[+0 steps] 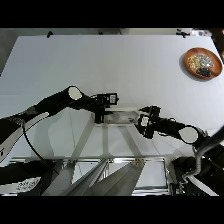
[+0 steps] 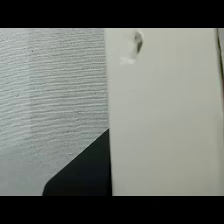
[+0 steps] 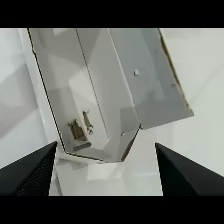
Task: Fold the box and place the chain.
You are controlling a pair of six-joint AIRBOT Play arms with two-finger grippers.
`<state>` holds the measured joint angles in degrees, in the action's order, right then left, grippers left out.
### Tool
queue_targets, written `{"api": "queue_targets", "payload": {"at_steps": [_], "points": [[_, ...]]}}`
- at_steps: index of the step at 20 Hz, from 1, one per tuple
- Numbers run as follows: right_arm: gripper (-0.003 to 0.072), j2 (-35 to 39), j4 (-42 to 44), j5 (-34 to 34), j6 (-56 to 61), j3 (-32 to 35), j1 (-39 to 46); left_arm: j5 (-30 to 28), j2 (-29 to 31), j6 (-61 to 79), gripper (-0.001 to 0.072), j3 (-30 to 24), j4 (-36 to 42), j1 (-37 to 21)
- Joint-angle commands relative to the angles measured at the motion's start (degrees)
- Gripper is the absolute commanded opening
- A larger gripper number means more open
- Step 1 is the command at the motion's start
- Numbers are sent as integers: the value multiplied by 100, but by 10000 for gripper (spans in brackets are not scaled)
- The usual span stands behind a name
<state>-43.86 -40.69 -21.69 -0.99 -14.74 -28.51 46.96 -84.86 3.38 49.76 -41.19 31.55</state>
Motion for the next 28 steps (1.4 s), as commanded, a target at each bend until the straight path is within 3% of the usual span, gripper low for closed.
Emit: {"api": "queue_targets", "payload": {"at_steps": [1,7,14,28], "points": [[695,-9,522,9,-673,-7,11,2,4,2,16,-2,0,-2],[683,-9,907,-546,-1421,-37,758,0,4,2,16,-2,0,-2],[682,-525,1381,-1056,-2050,-197,787,2,4,2,16,-2,0,-2],[663,-1272,1908,-1596,-2063,-396,1110,2,4,2,16,-2,0,-2]]}}
